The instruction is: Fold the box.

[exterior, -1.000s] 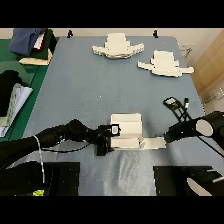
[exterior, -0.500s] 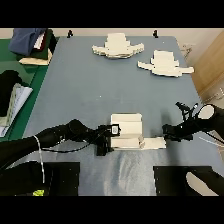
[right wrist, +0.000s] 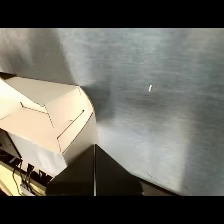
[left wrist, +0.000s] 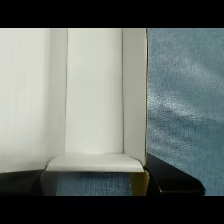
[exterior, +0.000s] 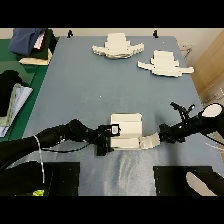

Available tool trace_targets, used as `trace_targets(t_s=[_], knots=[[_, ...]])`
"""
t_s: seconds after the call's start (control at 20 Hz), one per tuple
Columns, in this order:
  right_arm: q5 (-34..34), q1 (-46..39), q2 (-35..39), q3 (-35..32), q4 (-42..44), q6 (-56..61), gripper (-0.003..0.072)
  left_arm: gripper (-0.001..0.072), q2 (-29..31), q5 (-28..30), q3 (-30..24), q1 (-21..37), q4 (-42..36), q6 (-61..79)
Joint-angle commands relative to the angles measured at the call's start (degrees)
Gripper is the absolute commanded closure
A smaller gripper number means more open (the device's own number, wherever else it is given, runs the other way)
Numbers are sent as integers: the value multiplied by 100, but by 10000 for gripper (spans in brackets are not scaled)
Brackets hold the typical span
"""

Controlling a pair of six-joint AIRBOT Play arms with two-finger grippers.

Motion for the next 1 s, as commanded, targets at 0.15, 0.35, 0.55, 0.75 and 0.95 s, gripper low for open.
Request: trace_targets(t_s=[0.15,0.35,0.55,0.75,0.95], knots=[[-138,13,61,-310,-33,129,684,184,0,2,2,0,2,4],[-625,400,63,-752,271,0,683,184,0,2,2,0,2,4],[-846,892,66,-442,651,-96,376,184,0,0,2,0,2,4],[-898,1128,203,35,382,-59,377,184,0,0,2,0,2,4],[-986,1353,236,87,387,-48,215,184,0,-2,2,0,2,4]])
